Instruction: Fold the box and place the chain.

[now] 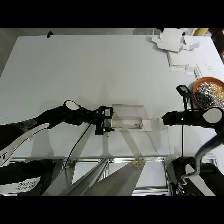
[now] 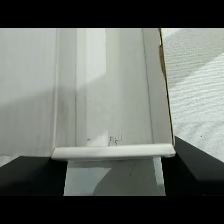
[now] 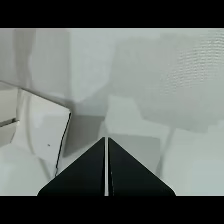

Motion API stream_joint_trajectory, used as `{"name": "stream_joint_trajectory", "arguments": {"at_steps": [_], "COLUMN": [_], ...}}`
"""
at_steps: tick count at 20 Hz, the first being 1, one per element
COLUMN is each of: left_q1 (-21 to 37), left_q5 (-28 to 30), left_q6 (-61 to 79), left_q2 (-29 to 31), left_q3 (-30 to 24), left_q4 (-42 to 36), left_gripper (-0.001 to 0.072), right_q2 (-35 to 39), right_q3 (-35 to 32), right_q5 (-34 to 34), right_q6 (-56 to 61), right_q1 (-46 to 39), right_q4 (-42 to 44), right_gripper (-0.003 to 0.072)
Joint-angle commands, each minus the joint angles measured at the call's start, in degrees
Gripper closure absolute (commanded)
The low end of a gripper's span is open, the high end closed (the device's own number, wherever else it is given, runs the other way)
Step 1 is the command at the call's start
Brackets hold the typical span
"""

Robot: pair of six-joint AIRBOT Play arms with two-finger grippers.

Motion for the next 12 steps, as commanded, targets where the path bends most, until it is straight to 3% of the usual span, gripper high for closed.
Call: {"name": "stream_joint_trajectory", "arguments": {"at_steps": [1, 6, 12], "left_q1": [0.0, 0.0, 0.0], "left_q5": [0.0, 0.0, 0.0], "left_q6": [0.0, 0.0, 0.0], "left_q2": [0.0, 0.0, 0.0], "left_q3": [0.0, 0.0, 0.0], "left_q4": [0.0, 0.0, 0.0], "left_gripper": [0.0431, 0.0431, 0.0431], "right_q2": [-6.5, -11.4, -9.1], "right_q3": [-0.1, -2.0, -2.5], "right_q5": [2.7, 4.0, 5.9], "right_q6": [4.0, 0.9, -2.1], "right_q1": [-0.5, -0.4, -0.4], "right_q4": [5.7, 14.4, 17.5], "right_gripper": [0.0666, 0.0666, 0.0663]}}
